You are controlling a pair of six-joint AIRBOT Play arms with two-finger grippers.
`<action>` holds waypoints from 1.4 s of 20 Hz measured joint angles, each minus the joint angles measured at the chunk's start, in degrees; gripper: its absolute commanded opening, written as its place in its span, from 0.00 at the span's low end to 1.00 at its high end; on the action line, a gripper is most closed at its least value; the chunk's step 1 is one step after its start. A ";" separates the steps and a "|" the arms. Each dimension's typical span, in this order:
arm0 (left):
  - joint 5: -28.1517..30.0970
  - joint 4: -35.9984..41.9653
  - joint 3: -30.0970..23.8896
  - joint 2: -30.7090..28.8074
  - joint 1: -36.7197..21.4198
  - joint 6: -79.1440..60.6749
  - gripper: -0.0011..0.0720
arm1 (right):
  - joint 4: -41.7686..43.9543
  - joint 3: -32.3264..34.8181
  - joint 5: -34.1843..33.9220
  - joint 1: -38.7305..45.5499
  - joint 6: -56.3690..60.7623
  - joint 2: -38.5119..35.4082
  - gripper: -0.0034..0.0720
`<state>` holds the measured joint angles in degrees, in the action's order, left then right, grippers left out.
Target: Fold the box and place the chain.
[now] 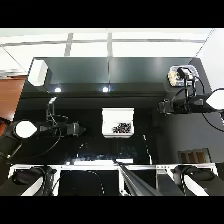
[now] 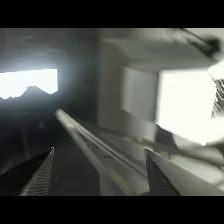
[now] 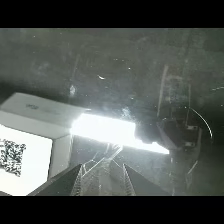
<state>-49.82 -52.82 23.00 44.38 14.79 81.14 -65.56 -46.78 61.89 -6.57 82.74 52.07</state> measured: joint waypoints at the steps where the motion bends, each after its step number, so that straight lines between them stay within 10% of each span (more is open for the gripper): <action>1: 1.11 3.54 -1.18 0.13 -1.01 -7.65 0.88 | 0.17 0.00 -0.11 0.00 0.15 0.00 0.46; 15: 8.17 12.70 0.20 14.40 8.22 -82.38 0.99 | 0.39 0.00 0.46 0.00 1.07 0.00 0.46; 28: 2.03 25.70 9.77 29.44 7.67 -99.67 0.99 | 0.44 0.00 1.20 0.00 1.05 0.00 0.46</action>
<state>-47.79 -27.11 32.77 73.82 22.46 -18.52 -65.12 -46.78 63.09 -6.57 83.79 52.07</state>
